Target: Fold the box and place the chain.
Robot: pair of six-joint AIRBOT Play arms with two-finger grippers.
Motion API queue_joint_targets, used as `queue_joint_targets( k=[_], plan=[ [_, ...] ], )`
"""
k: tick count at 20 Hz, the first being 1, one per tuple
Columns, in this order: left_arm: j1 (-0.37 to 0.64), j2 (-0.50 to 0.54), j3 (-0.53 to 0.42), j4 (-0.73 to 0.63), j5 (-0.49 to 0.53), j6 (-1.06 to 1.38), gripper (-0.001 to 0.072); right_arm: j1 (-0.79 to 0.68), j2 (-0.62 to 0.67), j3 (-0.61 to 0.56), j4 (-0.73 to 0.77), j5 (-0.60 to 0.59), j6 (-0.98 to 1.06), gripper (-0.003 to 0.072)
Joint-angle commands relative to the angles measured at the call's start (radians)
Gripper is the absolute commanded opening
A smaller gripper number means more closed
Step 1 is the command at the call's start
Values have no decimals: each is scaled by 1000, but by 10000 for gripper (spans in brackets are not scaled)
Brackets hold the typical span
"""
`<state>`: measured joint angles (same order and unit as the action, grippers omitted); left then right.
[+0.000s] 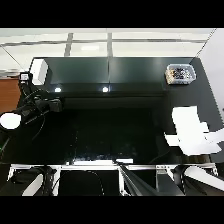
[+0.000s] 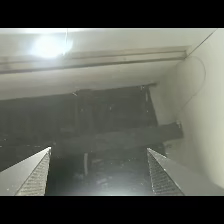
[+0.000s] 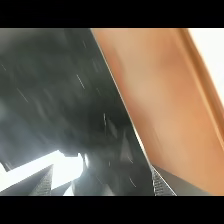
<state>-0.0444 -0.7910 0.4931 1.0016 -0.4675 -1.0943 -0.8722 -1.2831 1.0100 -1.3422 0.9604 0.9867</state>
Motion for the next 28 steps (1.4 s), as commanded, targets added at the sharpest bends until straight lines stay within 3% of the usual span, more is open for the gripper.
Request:
queue_joint_targets(
  k=[1,7,8,9,10,11,15,18,20,23,26,28],
  plan=[
    [-1,-5,0,-20,-13,1,708,-56,-77,30,-96,175,-168,720],
    [-1,-5,0,-21,-34,1,708,-100,-76,-56,-96,248,-245,720],
    [-2,-5,0,-21,-40,1,708,-97,-74,-60,-94,247,-252,610],
    [-1,-5,0,-21,-42,1,708,-91,-68,-60,-94,248,-252,390],
    [-1,-5,0,-21,-41,1,708,-81,-53,-59,-94,247,-253,54],
    [-1,-5,0,-21,-39,1,708,-72,-34,-60,-79,249,-258,12],
    [-1,-5,0,-20,-30,2,708,-18,75,-67,219,244,-271,10],
    [-2,-5,0,-20,-31,1,707,120,191,-140,406,229,-273,10],
    [-2,-5,0,-22,-31,1,707,237,269,-224,527,221,-273,10],
    [-2,-5,0,-60,-35,1,707,375,366,-393,870,200,-304,9],
    [-25,-27,0,-167,-37,8,698,545,452,-600,1119,56,-393,9],
    [-66,-85,6,-240,-94,44,696,685,459,-713,1218,-37,-439,9]
  ],
)
